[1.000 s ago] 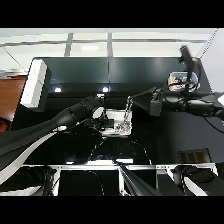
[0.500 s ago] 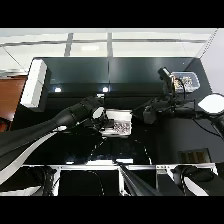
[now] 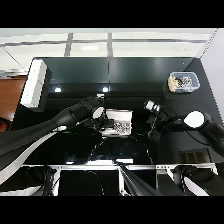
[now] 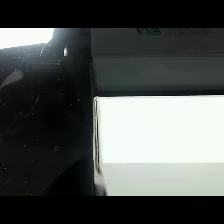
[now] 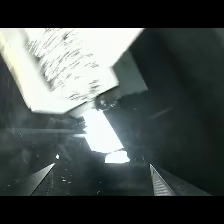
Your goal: Fold the box and place the chain.
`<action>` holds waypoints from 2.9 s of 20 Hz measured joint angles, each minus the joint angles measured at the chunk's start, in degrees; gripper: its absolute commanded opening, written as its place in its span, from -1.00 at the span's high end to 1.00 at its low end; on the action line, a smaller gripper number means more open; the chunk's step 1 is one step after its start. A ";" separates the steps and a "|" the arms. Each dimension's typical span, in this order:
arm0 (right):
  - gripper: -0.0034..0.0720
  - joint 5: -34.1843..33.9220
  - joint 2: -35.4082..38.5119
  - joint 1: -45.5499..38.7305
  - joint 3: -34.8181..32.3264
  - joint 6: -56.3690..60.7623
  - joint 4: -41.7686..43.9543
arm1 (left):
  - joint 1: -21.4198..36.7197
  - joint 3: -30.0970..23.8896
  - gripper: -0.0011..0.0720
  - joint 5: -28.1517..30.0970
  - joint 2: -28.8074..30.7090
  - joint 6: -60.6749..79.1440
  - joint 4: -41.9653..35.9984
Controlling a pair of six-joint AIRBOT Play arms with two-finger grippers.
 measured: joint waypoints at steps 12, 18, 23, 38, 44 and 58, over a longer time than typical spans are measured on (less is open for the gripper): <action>-0.19 -8.48 -10.27 4.79 1.05 -30.32 11.19 | 0.00 0.00 0.90 0.02 0.00 0.00 0.00; 0.51 -9.51 -10.97 5.81 1.46 -32.17 14.58 | 0.00 0.00 0.90 0.00 0.00 -0.02 0.00; 0.87 -9.73 -11.08 6.21 1.49 -29.83 14.08 | 0.00 0.00 0.90 -0.04 0.00 -0.07 0.00; 0.15 -6.95 -1.09 6.88 4.00 3.45 19.10 | 0.00 0.00 0.90 0.00 0.00 0.02 -0.02; 0.15 -7.56 -0.66 1.27 4.17 9.46 14.95 | 0.00 0.09 0.87 -0.31 -0.02 -0.33 -0.26; 0.15 -0.42 -0.61 -3.76 4.17 11.93 11.34 | 0.70 -4.07 -0.24 -10.67 16.85 -2.58 17.64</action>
